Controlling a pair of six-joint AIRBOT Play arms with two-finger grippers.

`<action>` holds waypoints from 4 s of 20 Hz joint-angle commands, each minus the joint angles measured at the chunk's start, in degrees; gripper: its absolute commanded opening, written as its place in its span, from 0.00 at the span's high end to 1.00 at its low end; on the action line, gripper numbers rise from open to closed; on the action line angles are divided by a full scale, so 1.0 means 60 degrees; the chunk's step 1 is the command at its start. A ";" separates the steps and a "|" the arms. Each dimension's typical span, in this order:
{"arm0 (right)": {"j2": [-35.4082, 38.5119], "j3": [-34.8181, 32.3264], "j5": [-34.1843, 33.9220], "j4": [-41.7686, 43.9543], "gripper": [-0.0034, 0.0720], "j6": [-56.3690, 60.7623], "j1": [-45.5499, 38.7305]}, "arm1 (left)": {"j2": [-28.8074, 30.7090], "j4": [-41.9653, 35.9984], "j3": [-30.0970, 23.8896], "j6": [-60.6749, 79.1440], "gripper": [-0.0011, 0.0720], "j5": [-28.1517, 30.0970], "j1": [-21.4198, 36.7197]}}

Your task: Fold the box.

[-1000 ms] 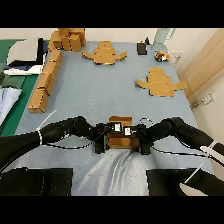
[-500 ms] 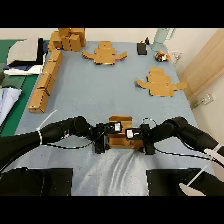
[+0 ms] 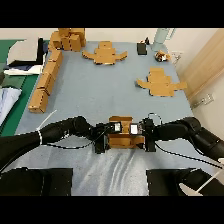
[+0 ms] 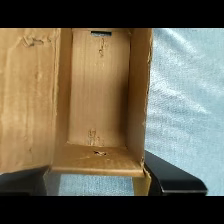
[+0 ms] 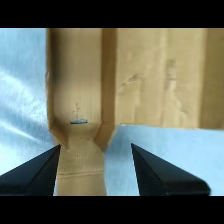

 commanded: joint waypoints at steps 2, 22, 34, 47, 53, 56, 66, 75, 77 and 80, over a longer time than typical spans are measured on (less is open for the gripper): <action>0.0780 0.0011 -0.0211 0.0113 0.02 0.2146 0.0007 | 0.0007 0.0004 0.0000 0.0000 0.27 -0.0004 0.0007; -0.0426 0.0430 0.1534 0.4291 0.44 1.2211 0.0091 | 0.0007 0.0004 0.0000 0.0004 0.27 0.0000 0.0007; -0.4768 0.2707 0.1144 0.3067 0.95 1.0936 0.0127 | 0.0007 0.0004 0.0000 0.0000 0.27 0.0000 0.0007; -0.3085 0.2703 -0.0550 0.0612 0.95 1.1770 0.0113 | 0.0007 0.0004 0.0000 0.0000 0.27 0.0004 0.0007; -0.2514 0.2699 -0.1140 -0.0889 0.95 1.2586 0.0109 | 0.0007 0.0004 0.0000 0.0000 0.27 0.0186 0.0051; -0.2240 0.2699 -0.1126 -0.0827 0.95 1.2582 0.0109 | 0.0007 0.0007 0.0000 0.0004 0.27 0.0189 0.0051; -0.2073 0.2699 -0.0535 -0.0823 0.95 1.2528 0.0109 | 0.0007 0.0007 0.0000 0.0000 0.27 0.0189 0.0051; -0.1388 0.2969 -0.2291 0.0346 0.95 1.2171 -0.0477 | 0.0007 0.0007 0.0000 0.0004 0.27 0.0189 0.0051; -0.1650 0.2969 -0.1570 0.1832 0.95 1.1096 -0.0477 | 0.0007 0.0007 0.0000 0.0004 0.27 0.0197 0.0051; -0.2616 0.2987 -0.0718 0.2255 0.95 1.0571 -0.0481 | 0.0007 0.0004 0.0000 0.0000 0.27 0.0193 0.0051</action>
